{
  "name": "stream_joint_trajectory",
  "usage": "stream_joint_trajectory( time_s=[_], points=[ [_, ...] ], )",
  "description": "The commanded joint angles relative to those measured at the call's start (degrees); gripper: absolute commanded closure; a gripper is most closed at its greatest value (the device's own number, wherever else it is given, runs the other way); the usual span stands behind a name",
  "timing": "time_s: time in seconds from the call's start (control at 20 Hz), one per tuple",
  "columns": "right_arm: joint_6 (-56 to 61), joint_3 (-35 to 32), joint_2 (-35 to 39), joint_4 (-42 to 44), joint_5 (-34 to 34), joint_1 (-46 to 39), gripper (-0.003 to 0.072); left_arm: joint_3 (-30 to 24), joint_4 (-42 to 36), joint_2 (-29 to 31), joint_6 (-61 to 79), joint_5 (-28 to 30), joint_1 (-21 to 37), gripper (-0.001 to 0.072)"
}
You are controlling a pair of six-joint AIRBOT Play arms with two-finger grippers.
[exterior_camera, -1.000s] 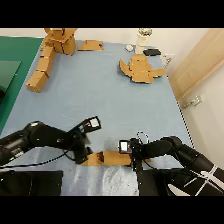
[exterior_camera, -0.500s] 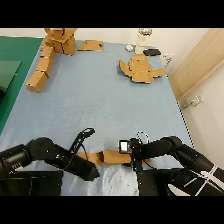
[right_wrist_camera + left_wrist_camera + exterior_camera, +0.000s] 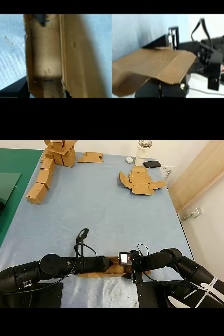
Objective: Fold the box.
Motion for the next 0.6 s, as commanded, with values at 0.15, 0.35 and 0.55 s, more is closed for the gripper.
stream_joint_trajectory(
  time_s=[0.15,0.35,0.55],
  points=[
    [0.0,0.0,0.0,0.0,0.0,0.0,0.0177,0.6,-2.6,-1.2,1.7,9.6,-0.3,0.0697],
    [0.0,0.0,0.0,0.0,0.0,0.0,0.0177,0.7,-2.4,-4.9,1.9,8.9,0.9,0.0698],
    [0.0,0.0,0.0,0.0,0.0,0.0,0.0177,2.6,-2.2,-8.2,5.6,6.0,5.3,0.0698]
  ],
)
